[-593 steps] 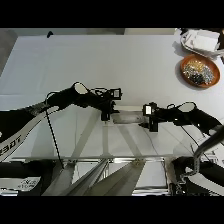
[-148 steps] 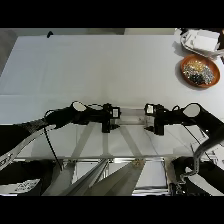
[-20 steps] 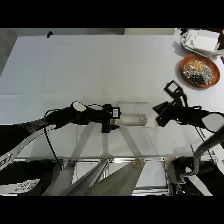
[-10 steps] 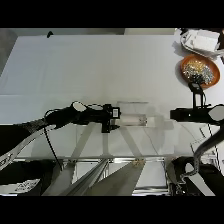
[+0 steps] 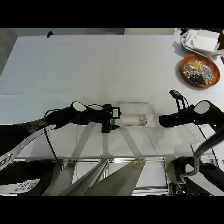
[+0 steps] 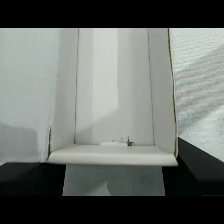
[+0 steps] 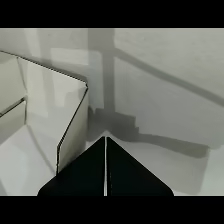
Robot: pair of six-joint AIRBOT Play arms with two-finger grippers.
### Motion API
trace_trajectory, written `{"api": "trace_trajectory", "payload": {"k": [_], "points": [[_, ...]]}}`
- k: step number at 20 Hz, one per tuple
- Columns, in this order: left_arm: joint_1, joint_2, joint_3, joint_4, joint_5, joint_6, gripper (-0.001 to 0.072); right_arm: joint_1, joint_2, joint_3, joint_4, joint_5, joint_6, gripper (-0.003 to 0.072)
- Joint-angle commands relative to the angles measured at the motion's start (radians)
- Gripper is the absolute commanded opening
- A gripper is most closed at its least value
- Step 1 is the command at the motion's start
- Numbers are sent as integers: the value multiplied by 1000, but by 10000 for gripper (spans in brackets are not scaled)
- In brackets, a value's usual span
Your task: Fold the box and place the chain.
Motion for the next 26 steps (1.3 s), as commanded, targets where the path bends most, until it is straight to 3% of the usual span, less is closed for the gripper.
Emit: {"api": "trace_trajectory", "payload": {"k": [1,7,11,26], "points": [[0,0,0,0,-1,0,88,10,-18,0,127,26,-83,11],[0,0,0,0,-1,0,88,10,-10,0,177,37,-108,14],[0,0,0,1,-1,0,88,10,35,1,203,44,-108,179],[0,0,0,0,-1,0,88,10,89,0,296,151,-131,176]]}}
